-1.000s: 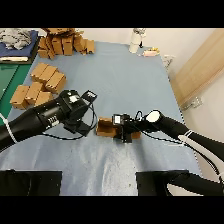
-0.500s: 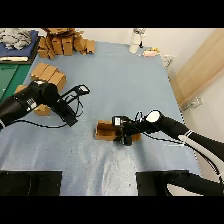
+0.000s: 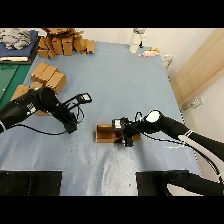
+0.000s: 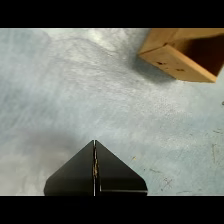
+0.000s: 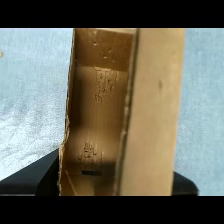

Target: Fold the box.

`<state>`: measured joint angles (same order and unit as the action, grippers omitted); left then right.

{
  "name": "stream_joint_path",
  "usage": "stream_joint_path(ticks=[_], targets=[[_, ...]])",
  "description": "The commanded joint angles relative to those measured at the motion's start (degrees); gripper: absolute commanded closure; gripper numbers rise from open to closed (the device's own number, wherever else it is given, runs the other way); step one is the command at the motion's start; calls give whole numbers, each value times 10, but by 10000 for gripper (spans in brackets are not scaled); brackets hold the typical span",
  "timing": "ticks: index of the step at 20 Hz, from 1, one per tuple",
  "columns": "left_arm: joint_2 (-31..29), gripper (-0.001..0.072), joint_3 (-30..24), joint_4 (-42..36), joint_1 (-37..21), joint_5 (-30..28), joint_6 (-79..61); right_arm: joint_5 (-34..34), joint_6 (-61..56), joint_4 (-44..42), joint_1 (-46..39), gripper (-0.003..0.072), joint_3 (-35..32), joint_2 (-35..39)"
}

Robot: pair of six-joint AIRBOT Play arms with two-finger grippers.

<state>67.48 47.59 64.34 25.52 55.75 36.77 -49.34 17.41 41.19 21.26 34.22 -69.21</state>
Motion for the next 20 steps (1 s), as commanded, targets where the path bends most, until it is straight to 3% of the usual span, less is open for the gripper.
stream_joint_path(ticks=[1, 4, 6, 9, 14, 15, 16, 20], targets=[[0, 694, -24, -17, 21, -18, -47, -1, 7, 0, 0, 173, 0, 0], [0, 667, -24, -17, 23, -36, -46, -1, 7, 0, 0, 173, 0, -1], [0, 149, -24, -18, 23, -55, -43, -1, 7, 2, 0, 173, 0, -1], [0, 121, -24, -18, 23, -66, -43, 3, 7, 5, 0, 173, 0, -5], [0, 120, -24, -37, 24, -32, -45, 3, 7, 7, 0, 173, 0, -11], [0, 108, -24, -59, 24, -33, -51, 3, 7, 7, 0, 173, 0, -11], [0, 15, -24, -83, 24, -33, -78, 3, 7, 7, 0, 173, 0, -11], [0, 15, -24, -103, 22, -63, -127, 3, 7, 6, 0, 173, 0, -11]])
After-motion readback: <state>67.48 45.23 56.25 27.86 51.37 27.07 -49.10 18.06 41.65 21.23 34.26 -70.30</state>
